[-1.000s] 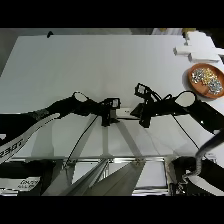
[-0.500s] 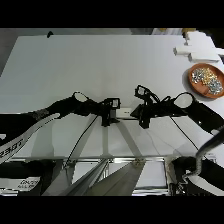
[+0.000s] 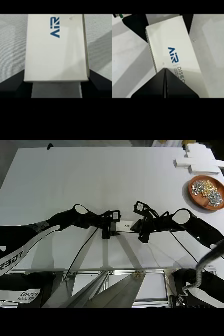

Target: Fold the box and place the chain.

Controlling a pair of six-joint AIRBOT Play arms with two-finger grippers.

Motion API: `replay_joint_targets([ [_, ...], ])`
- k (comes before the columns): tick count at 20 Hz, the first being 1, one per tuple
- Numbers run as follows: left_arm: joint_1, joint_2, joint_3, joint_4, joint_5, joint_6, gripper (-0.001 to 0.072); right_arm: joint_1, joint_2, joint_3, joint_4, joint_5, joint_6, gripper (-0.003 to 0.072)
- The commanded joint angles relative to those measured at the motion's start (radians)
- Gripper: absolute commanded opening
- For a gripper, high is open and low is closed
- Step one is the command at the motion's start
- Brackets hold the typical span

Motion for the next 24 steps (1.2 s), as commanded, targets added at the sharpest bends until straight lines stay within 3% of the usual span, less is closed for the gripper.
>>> replay_joint_targets([
  [1,0.001,0.001,0.0,0.0,0.002,0.0,0.0039,0.0,0.01,-0.001,-0.016,-0.032,0.02,0.0014],
  [6,0.001,0.001,0.0,0.0,0.002,0.0,0.0039,-0.085,0.114,0.023,0.069,-0.048,0.011,0.0014],
  [8,0.001,0.001,0.0,0.0,0.002,0.0,0.0039,-0.133,0.135,0.023,0.063,-0.002,0.012,0.0014],
  [13,0.001,0.001,0.0,0.0,0.002,0.0,0.0039,-0.164,0.124,0.002,0.087,0.119,-0.048,0.0014],
  [24,0.001,0.001,0.0,0.0,0.003,0.0,0.0039,-0.125,0.074,-0.026,0.078,0.11,-0.067,0.0014],
])
